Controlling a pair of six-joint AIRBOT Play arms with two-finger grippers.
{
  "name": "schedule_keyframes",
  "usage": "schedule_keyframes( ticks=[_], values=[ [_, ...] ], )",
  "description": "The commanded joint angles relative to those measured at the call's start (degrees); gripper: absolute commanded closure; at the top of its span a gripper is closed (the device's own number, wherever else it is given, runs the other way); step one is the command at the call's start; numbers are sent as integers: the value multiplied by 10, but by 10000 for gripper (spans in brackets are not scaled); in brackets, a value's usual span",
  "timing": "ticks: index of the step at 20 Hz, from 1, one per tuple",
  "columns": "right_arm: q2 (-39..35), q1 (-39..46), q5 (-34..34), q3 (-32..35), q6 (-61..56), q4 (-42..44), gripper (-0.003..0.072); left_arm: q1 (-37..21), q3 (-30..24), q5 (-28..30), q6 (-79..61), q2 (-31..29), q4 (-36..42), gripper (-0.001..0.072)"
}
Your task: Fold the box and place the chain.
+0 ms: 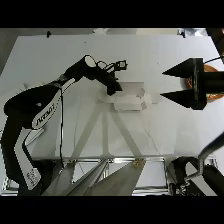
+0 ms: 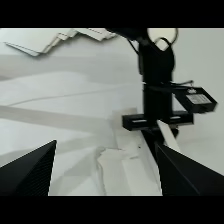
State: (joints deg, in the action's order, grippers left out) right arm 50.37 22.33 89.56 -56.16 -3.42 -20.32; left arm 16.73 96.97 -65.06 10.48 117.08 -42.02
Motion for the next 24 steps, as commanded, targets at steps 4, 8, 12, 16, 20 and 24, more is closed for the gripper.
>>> schedule_keyframes(
  ticks=[4,8,12,16,20,24],
  values=[
    [-23,-1,24,0,-43,21,-7,0,0,-1,0,0,0,695],
    [-43,-1,47,0,-43,6,-7,0,0,-1,0,0,0,695],
    [-134,-70,-145,14,-107,-139,-7,0,0,-1,0,0,0,695],
    [-197,-186,-296,109,-153,-197,-7,1,0,-1,0,0,0,695],
    [-193,-262,-360,226,-196,-311,-7,1,0,-1,0,0,0,695],
    [-184,-265,-481,321,-203,-346,-7,1,0,-1,0,0,0,695]
  ],
)
